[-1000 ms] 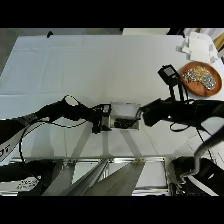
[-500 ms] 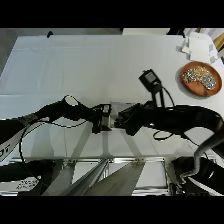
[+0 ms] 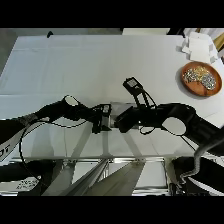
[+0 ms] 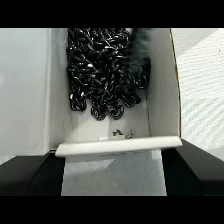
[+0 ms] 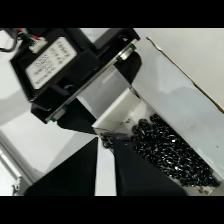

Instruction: Fold the box and place the chain.

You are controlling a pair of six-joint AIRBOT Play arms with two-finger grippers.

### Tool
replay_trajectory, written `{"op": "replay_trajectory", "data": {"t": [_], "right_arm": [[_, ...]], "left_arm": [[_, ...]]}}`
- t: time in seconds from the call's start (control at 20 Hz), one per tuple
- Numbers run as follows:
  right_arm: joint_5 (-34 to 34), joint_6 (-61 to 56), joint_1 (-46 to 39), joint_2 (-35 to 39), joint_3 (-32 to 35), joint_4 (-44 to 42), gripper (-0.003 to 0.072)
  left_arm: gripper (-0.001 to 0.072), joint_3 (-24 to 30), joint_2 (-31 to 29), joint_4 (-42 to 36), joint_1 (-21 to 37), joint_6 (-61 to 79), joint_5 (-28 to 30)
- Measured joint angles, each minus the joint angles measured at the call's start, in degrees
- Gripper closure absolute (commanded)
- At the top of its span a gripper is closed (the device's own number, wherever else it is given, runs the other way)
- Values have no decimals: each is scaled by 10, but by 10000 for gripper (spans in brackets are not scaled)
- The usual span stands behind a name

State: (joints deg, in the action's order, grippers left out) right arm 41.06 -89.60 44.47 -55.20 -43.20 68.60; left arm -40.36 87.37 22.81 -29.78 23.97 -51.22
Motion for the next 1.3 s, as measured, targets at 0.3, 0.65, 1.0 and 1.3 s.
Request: {"op": "replay_trajectory", "data": {"t": [0.3,0.65,1.0,1.3], "right_arm": [[14,17,-17,-12,-19,1,442],[46,156,-128,-24,-111,-1,650],[93,282,-165,-106,-114,-1,651],[104,347,-133,-110,-56,-5,639]], "left_arm": [[297,0,0,0,0,0,0],[297,0,0,0,0,0,0],[297,0,0,0,0,0,0],[297,0,0,0,0,0,0]]}}
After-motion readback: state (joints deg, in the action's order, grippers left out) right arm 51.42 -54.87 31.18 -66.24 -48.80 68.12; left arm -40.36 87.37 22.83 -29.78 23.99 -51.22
